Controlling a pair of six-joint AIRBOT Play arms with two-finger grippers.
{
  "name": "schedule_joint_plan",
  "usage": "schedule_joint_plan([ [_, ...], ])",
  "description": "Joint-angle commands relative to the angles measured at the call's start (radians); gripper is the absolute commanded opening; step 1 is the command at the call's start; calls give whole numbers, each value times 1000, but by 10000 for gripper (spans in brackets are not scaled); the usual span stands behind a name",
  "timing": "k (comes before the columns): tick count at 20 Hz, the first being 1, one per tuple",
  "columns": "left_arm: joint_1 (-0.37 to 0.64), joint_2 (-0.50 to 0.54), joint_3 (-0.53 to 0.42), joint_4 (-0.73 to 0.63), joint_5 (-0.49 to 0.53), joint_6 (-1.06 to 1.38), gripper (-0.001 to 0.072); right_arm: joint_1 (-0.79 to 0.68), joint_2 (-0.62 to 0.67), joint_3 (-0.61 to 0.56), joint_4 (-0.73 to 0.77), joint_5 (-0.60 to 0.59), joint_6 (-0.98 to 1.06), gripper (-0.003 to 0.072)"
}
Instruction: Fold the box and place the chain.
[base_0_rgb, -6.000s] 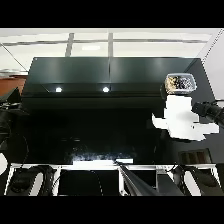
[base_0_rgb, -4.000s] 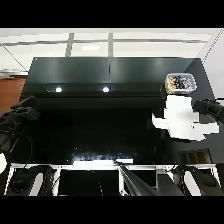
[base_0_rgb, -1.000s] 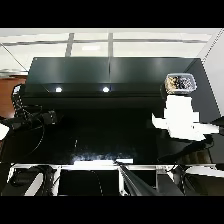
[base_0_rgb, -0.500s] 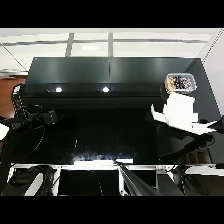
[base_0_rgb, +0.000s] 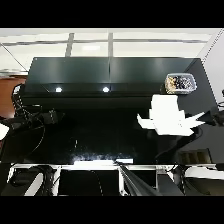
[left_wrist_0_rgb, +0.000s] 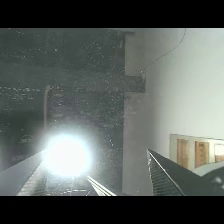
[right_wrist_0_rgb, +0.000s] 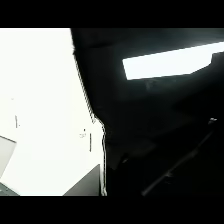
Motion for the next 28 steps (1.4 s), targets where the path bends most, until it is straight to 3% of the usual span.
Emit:
schedule_joint_plan([
  [1, -10, -1, 1, -3, -2, 18, 697, 99, 64, -68, 115, 4, 2, 23],
  [7, -84, -6, 1, -5, 0, 27, 697, 320, 272, -230, 347, -129, 65, 23],
  [15, -127, -74, 0, -134, 41, 27, 697, 843, 681, -472, 414, -585, 265, 23],
  [21, -140, -177, -1, -201, 67, 48, 697, 1182, 694, -596, 242, -922, 341, 23],
  [25, -139, -282, -2, -344, 46, 164, 697, 1236, 694, -665, 204, -993, 338, 23],
  [28, -140, -374, -1, -447, 12, 273, 697, 1236, 694, -692, 206, -981, 338, 23],
])
